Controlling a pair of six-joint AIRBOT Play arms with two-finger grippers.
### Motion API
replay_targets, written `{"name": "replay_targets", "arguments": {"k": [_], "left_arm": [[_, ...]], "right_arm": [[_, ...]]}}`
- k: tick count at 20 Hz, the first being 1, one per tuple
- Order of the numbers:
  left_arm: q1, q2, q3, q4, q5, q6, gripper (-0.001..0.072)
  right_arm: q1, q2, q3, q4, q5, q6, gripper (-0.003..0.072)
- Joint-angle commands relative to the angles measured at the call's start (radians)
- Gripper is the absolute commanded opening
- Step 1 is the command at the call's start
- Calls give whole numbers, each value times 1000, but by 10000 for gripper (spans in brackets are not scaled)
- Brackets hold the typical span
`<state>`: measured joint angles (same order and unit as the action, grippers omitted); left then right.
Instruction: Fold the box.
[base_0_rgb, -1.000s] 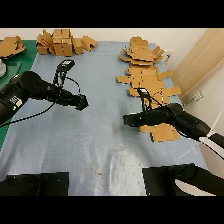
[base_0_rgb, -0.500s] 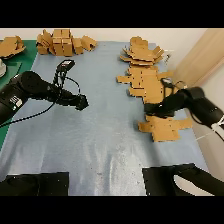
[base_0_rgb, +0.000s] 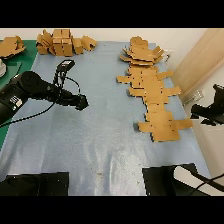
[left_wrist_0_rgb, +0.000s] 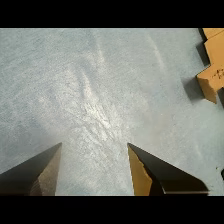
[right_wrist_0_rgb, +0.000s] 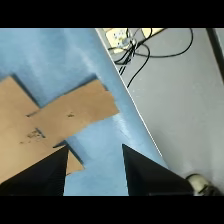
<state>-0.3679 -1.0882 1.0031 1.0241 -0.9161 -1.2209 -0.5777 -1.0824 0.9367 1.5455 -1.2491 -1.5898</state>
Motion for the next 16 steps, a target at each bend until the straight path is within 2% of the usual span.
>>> {"name": "replay_targets", "arguments": {"k": [1,8,16], "left_arm": [[0,0,1,0,0,0,629],[0,0,1,0,0,0,629],[0,0,1,0,0,0,629]], "right_arm": [[-178,-89,5,150,-8,-212,520],[-193,-229,5,267,22,-385,520],[-194,-246,55,257,71,-412,520]]}}
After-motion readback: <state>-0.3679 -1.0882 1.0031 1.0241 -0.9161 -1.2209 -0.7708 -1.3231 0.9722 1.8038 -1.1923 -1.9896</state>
